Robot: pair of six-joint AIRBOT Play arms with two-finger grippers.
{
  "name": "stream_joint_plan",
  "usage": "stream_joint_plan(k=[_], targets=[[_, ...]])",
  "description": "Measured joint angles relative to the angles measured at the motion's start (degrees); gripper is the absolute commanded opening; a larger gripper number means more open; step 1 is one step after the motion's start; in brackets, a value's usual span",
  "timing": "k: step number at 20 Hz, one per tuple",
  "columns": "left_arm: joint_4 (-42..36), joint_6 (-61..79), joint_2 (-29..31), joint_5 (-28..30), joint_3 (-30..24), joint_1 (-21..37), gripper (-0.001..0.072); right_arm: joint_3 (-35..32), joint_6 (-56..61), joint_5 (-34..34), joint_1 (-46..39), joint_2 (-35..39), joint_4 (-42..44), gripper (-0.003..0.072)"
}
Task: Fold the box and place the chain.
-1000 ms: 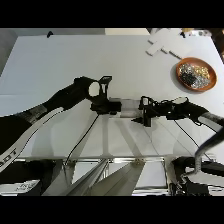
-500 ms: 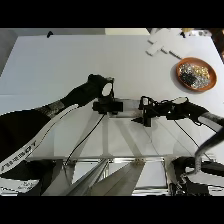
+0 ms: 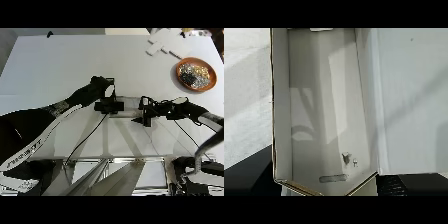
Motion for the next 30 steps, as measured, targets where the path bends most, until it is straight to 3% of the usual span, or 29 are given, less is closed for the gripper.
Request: stream_joint_plan(k=[2, 6, 10, 14, 20, 22, 27, 30], targets=[[0.04, -0.59, -0.35, -1.16, 0.00, -0.04, 0.0092, 0.00, 0.00, 0.02, 0.02, 0.00, 0.00, 0.0460], [0.33, -1.60, -0.59, -2.62, 0.04, -0.07, 0.0003, 0.00, 0.00, 0.11, 0.02, 0.00, 0.00, 0.0460], [0.22, -2.54, -0.66, -3.34, 0.07, -0.07, 0.0010, 0.00, -0.02, 0.15, 0.02, 0.00, 0.00, 0.0460], [-0.09, -3.34, -0.76, -4.07, 0.00, -0.09, 0.0151, 0.00, -0.02, 0.04, 0.02, 0.00, -0.04, 0.0460], [0.20, -3.72, -0.76, -3.13, 0.00, -0.09, 0.0133, 0.00, -0.02, 0.02, 0.02, 0.00, -0.02, 0.0460], [0.33, -3.74, -0.79, -2.95, 0.00, -0.09, 0.0006, 0.00, -0.02, 0.02, 0.02, 0.00, 0.00, 0.0460], [0.63, -3.74, -0.79, -2.89, 0.02, -0.11, 0.0017, 0.00, -0.04, 0.00, 0.02, 0.00, 0.02, 0.0460], [0.90, -3.74, -0.74, -2.86, 0.00, -0.22, 0.0163, 0.00, 0.00, 0.00, 0.02, 0.00, 0.02, 0.0460]])
